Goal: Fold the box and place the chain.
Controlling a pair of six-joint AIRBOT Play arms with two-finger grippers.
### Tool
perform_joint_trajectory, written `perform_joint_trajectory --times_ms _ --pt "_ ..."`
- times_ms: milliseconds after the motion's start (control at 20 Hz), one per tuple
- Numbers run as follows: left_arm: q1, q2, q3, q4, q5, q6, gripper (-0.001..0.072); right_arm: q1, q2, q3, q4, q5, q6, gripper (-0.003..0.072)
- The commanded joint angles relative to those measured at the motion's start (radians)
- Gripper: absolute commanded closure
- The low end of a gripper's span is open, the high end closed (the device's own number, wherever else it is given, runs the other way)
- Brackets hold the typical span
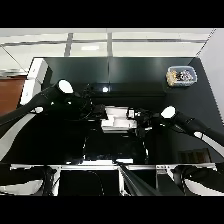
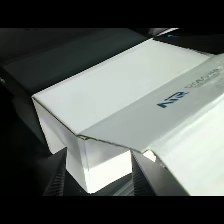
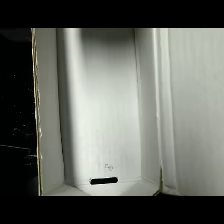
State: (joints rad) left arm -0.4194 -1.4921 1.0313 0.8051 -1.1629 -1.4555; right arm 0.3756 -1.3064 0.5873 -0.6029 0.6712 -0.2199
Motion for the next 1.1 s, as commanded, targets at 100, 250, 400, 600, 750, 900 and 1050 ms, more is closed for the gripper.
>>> perform_joint_trajectory --times_ms 100,250,400,600,750,900,1050 --pt "-0.068 0.0 0.03 0.201 0.011 -0.179 0.0248 0.0 0.0 0.0 0.0 0.0 0.0 0.0519" --pt "-0.099 0.0 0.031 0.278 0.034 -0.268 0.0247 0.0 0.0 0.0 0.0 0.0 0.0 0.0519" --pt "-0.133 0.0 0.031 0.301 0.077 -0.314 0.0248 0.0 0.0 0.0 0.0 0.0 0.0 0.0519" --pt "-0.191 -0.002 0.049 0.457 0.08 -0.449 0.0247 0.0 0.0 0.0 0.0 0.0 0.0 0.052" --pt "-0.256 -0.005 0.08 0.619 0.072 -0.569 0.0248 0.0 0.0 0.0 0.0 0.0 0.0 0.0519" --pt "-0.309 -0.042 0.128 0.701 0.003 -0.622 0.0273 0.0 0.0 0.0 0.0 0.0 0.0 0.0519" --pt "-0.34 -0.089 0.162 0.728 -0.032 -0.682 0.032 0.0 0.0 0.0 0.0 0.0 0.0 0.0519"
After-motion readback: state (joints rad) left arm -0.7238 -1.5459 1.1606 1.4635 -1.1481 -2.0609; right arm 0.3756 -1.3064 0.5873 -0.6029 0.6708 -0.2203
